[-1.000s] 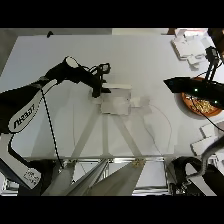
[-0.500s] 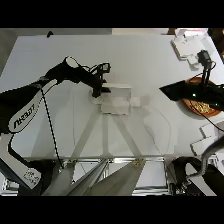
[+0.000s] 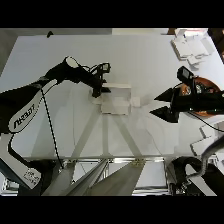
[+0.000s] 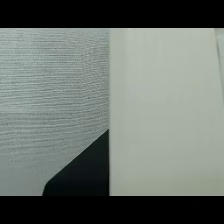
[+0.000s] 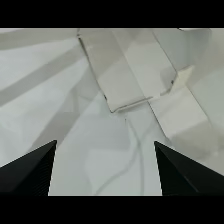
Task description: Fold the box and place the chain.
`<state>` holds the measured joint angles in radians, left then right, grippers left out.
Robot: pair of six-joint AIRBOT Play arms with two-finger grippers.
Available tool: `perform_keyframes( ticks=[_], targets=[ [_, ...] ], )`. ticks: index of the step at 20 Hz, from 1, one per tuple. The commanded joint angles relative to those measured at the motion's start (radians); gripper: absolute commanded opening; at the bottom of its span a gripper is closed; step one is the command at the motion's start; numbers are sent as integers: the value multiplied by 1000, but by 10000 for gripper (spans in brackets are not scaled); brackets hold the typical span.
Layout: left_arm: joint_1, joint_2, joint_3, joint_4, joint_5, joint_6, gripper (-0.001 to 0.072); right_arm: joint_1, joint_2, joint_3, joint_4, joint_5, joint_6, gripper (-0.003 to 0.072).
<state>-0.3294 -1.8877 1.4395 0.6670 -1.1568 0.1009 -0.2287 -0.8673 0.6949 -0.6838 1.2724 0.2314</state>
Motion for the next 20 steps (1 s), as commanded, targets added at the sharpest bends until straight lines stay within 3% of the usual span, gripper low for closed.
perform_keyframes(
  ticks=[1, 5, 10, 15, 17, 20],
  targets=[
    [0, -1, 0, 0, 0, 0, 7, 82, 0, 1, -3, -48, -87, 702],
    [0, -1, 0, 0, 0, 0, 7, 138, 0, 0, 15, -60, -78, 705],
    [0, -1, 0, 0, 0, 0, 7, 140, -29, 0, 159, -47, -74, 698],
    [0, -1, 0, 0, 0, 0, 7, 141, -143, -16, 76, -35, -174, 697],
    [0, -1, 0, 0, 0, 0, 7, 166, -204, -37, 50, -129, -255, 696],
    [0, -1, 0, 0, 0, 0, 18, 226, -275, -101, 58, -366, -393, 696]
  ],
)
